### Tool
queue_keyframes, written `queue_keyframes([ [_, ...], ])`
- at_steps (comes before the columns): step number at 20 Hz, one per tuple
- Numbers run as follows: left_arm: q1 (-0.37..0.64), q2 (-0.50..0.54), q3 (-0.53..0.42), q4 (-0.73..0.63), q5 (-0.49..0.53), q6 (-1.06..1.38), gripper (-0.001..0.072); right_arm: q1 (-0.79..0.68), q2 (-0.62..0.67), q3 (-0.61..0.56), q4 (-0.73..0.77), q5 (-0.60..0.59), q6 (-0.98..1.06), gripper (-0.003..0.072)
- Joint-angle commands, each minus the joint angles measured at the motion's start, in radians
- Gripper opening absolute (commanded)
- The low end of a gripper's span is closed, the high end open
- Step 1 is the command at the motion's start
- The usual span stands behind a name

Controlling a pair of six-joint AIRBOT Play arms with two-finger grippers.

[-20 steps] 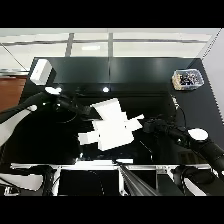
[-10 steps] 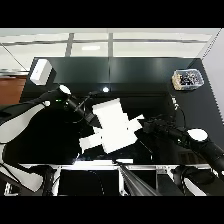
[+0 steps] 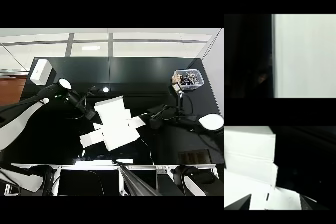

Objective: Fold the box and place the chain.

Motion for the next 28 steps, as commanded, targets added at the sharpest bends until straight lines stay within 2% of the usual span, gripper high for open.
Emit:
queue_keyframes([
  [1, -0.078, 0.154, -0.058, 0.016, 0.23, 0.145, 0.0022, -0.023, 0.001, 0.116, -0.249, 0.225, -0.028, 0.0713],
  [2, -0.109, 0.197, -0.082, 0.035, 0.321, 0.225, 0.0023, -0.005, -0.001, 0.104, -0.253, 0.23, -0.055, 0.0712],
  [3, -0.133, 0.216, -0.092, 0.054, 0.367, 0.317, 0.0023, 0.02, -0.001, 0.08, -0.255, 0.219, -0.081, 0.0712],
  [5, -0.171, 0.213, -0.092, 0.131, 0.397, 0.479, 0.0024, 0.075, -0.001, 0.026, -0.257, 0.164, -0.153, 0.0712],
  [8, -0.203, 0.171, -0.092, 0.206, 0.456, 0.499, 0.0024, 0.16, -0.001, -0.057, -0.289, 0.042, -0.295, 0.0713],
  [10, -0.209, 0.143, -0.092, 0.205, 0.464, 0.499, 0.0024, 0.201, -0.001, -0.097, -0.301, 0.0, -0.364, 0.0713],
  [15, -0.212, 0.105, -0.092, 0.206, 0.468, 0.499, 0.0025, 0.25, -0.01, -0.129, -0.364, 0.005, -0.416, 0.0712],
  [20, -0.212, 0.099, -0.092, 0.205, 0.467, 0.499, 0.0025, 0.273, -0.077, -0.13, -0.322, 0.012, -0.471, 0.0713],
  [23, -0.212, 0.099, -0.092, 0.205, 0.467, 0.499, 0.0025, 0.33, -0.132, -0.13, -0.262, -0.06, -0.48, 0.0713],
  [27, -0.212, 0.099, -0.092, 0.205, 0.465, 0.499, 0.0025, 0.412, -0.166, -0.129, -0.201, -0.239, -0.479, 0.0713],
  [28, -0.212, 0.099, -0.092, 0.205, 0.465, 0.499, 0.0025, 0.411, -0.163, -0.117, -0.208, -0.253, -0.48, 0.0713],
])
